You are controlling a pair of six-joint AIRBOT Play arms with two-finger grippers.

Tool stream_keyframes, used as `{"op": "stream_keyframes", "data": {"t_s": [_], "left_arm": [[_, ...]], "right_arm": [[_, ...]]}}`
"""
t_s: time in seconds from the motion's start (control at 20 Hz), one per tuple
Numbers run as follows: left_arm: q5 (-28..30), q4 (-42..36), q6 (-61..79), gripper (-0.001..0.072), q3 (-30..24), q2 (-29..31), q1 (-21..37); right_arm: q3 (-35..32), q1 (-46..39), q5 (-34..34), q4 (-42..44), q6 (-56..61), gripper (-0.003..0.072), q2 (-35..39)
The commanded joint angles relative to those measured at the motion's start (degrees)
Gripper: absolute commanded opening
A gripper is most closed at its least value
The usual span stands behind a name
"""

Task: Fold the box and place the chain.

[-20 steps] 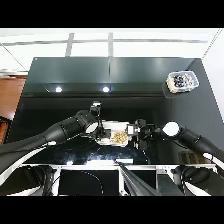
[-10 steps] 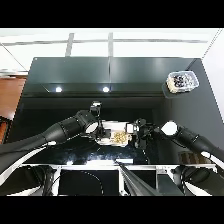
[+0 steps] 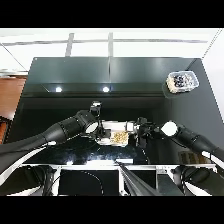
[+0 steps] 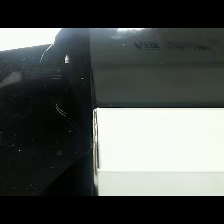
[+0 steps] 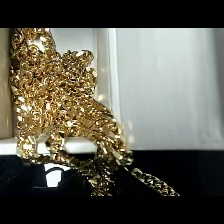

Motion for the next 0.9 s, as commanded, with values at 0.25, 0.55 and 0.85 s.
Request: {"op": "stream_keyframes", "data": {"t_s": [0.25,0.55,0.85], "left_arm": [[0.0,0.0,0.0,0.0035,0.0,0.0,0.0],[0.1,0.0,0.0,0.0035,0.0,0.0,0.0],[0.0,0.1,0.0,0.0035,0.0,0.0,0.0]], "right_arm": [[0.3,0.0,0.8,-4.4,13.9,0.0119,8.3],[1.6,0.0,12.5,-4.6,27.0,0.0044,18.4],[10.1,0.0,20.7,-3.5,37.2,0.0044,20.7]]}}
